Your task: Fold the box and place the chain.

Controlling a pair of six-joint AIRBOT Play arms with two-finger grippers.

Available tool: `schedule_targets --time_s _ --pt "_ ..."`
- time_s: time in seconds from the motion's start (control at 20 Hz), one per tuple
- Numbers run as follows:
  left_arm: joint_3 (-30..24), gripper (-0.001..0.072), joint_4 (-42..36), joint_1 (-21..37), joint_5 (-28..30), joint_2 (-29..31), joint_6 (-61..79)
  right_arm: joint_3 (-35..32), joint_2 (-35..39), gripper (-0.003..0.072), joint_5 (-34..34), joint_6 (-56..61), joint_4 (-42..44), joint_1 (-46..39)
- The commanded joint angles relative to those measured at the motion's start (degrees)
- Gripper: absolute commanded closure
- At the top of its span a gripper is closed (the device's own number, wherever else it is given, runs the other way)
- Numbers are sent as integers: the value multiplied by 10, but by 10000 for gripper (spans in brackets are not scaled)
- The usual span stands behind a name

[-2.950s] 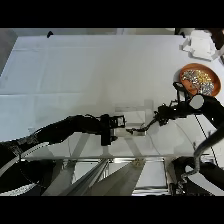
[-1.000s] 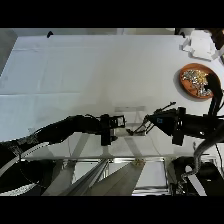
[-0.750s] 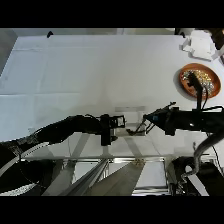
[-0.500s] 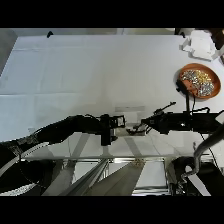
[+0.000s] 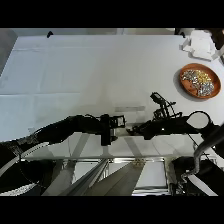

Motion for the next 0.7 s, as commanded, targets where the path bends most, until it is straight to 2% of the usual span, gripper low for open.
schedule_targets --time_s 0.0,0.05,0.1,0.25,0.35,0.5,0.65 --pt "0 396 0 0 0 0 0 -1 -23 566 -65 40 -50 30" --pt "0 396 0 0 0 0 0 -1 -23 468 -69 40 -51 30" --pt "0 396 0 0 0 0 0 0 -23 434 -75 40 -51 30" --pt "0 396 0 0 0 0 0 33 -19 424 -42 41 -71 25" --pt "0 396 0 0 0 0 0 80 -16 424 23 46 -105 -11" --pt "0 396 0 0 0 0 0 141 -4 424 115 123 -249 -97" --pt "0 396 0 0 0 0 0 156 -1 424 141 216 -401 -172"
